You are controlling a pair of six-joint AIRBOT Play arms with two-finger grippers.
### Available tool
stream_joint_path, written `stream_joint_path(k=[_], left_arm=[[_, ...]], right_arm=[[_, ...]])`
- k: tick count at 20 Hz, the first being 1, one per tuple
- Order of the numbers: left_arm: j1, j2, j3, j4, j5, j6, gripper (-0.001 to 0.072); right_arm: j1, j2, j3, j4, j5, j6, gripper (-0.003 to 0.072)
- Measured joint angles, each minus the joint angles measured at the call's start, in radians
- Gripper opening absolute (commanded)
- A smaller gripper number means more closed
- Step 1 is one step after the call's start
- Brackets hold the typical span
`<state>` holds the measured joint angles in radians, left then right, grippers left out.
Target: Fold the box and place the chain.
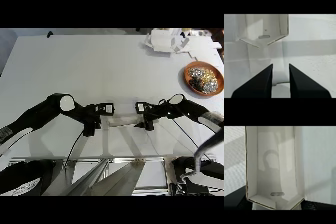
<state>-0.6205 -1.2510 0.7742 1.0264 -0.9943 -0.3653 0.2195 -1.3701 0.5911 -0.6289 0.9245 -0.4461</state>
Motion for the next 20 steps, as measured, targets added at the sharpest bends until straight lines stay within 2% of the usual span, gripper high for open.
stream_joint_path(k=[5,16,17,18,20], left_arm=[[-0.036,-0.016,-0.005,0.003,0.087,0.045,0.0221],[-0.077,-0.072,-0.005,-0.004,0.191,0.047,0.0201],[-0.081,-0.074,-0.006,-0.011,0.198,0.045,0.0189],[-0.087,-0.075,-0.005,-0.020,0.207,0.045,0.0139],[-0.098,-0.078,-0.006,-0.032,0.223,0.044,0.0134]], right_arm=[[0.000,0.000,0.000,0.000,0.000,0.000,0.0312],[0.000,0.000,0.000,0.000,0.000,0.000,0.0312],[0.000,0.000,0.000,0.000,0.000,0.000,0.0312],[0.000,0.000,0.000,0.000,0.000,0.000,0.0312],[0.000,0.000,0.000,0.000,0.000,0.000,0.0312]])
